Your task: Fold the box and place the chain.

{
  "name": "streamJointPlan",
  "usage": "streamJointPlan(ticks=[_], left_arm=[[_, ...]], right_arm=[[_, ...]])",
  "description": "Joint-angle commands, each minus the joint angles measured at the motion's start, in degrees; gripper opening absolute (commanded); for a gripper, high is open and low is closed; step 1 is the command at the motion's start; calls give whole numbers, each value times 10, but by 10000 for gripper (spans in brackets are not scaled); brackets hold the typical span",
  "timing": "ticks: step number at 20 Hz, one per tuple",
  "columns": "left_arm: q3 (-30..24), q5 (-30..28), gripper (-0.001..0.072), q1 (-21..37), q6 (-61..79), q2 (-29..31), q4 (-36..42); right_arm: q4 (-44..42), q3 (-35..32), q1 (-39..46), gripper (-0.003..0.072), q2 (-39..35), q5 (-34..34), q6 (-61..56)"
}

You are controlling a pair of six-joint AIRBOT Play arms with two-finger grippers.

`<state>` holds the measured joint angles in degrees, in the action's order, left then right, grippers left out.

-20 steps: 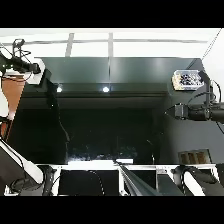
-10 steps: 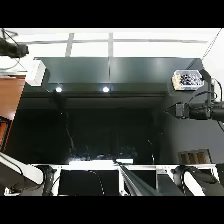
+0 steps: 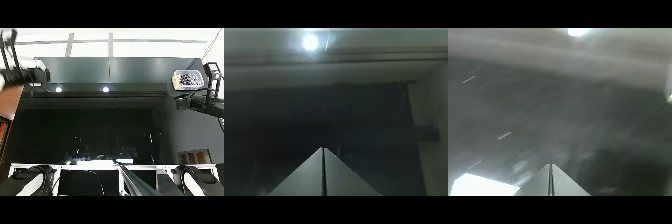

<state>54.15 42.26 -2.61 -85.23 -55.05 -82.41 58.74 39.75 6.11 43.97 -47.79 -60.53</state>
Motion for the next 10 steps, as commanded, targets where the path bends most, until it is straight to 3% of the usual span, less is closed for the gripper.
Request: streamJointPlan(ticks=[1, 5, 10], left_arm=[[-194, -99, 25, -40, -8, 129, -8], [-203, -30, 27, -40, -7, 141, 22], [-204, -28, 26, -40, -7, 140, 22]], right_arm=[[54, -38, -11, 16, -3, 136, 6], [54, -38, -11, 17, -3, 116, 6], [54, -38, -11, 17, -3, 116, 6]])
